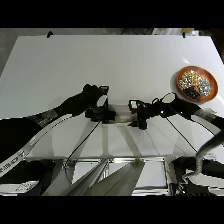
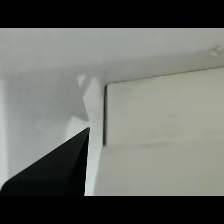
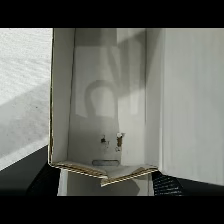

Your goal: Fold the box and place the chain.

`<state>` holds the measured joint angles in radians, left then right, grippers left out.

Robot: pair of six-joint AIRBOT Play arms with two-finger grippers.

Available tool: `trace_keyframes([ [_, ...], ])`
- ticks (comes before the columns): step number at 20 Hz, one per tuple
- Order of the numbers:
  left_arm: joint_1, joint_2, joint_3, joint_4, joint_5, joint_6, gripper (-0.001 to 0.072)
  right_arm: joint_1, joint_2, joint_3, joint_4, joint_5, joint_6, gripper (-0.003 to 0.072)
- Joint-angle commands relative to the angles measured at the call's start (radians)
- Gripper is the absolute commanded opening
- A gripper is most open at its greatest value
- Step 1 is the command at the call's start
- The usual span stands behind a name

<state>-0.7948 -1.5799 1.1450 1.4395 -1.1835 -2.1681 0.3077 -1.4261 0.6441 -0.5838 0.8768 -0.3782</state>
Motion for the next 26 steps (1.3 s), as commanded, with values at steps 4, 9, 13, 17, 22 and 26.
trace_keyframes([
  [4, 0.077, 0.142, 0.001, -0.011, -0.014, 0.077, 0.0342, 0.0, 0.001, 0.0, 0.001, -0.001, 0.003, 0.0336],
  [9, 0.18, 0.317, -0.002, -0.014, -0.166, 0.516, 0.0705, 0.0, 0.001, 0.0, 0.001, -0.002, 0.003, 0.0336],
  [13, 0.291, 0.476, -0.186, -0.072, -0.147, 1.049, 0.0694, 0.0, 0.001, 0.0, 0.001, -0.001, 0.003, 0.0336],
  [17, 0.371, 0.524, -0.464, -0.354, 0.15, 1.813, 0.0694, 0.0, 0.001, 0.0, 0.001, -0.001, 0.003, 0.0336],
  [22, 0.372, 0.383, -0.559, -0.801, 0.359, 2.434, 0.0694, 0.0, 0.001, 0.0, 0.001, -0.001, 0.003, 0.0336],
  [26, 0.371, 0.276, -0.559, -0.893, 0.407, 2.576, 0.0694, 0.0, 0.001, 0.0, 0.001, -0.002, 0.003, 0.0336],
])
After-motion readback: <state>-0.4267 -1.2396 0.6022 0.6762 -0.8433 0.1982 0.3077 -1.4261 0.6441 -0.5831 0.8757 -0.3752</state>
